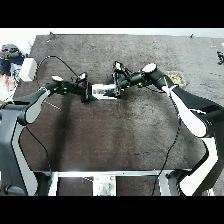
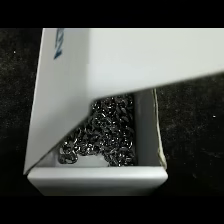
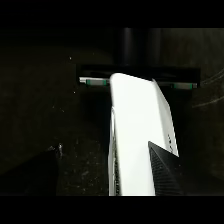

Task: Fold the box and place the chain.

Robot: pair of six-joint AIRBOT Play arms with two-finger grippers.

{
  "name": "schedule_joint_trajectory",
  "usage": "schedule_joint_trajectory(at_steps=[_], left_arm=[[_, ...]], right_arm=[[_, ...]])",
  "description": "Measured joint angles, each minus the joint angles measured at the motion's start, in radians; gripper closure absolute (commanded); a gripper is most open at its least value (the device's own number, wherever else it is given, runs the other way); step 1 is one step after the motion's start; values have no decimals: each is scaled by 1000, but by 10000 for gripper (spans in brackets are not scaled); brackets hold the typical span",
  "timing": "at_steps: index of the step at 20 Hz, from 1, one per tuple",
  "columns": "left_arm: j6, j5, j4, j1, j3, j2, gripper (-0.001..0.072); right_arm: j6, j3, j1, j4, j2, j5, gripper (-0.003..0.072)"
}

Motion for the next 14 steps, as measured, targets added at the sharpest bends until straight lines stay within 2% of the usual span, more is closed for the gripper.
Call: schedule_joint_trajectory(at_steps=[4,5,8,9,14], left_arm=[[0,0,0,0,0,0,492],[0,0,0,0,0,0,492],[0,0,0,0,0,0,492],[0,0,0,0,0,0,492],[0,0,0,0,0,0,492]], right_arm=[[24,0,-6,-2,37,-25,97],[29,0,-9,-1,42,-49,215],[37,0,-25,29,48,-101,236],[38,0,-32,48,49,-113,345],[89,0,-50,76,25,-154,348]])
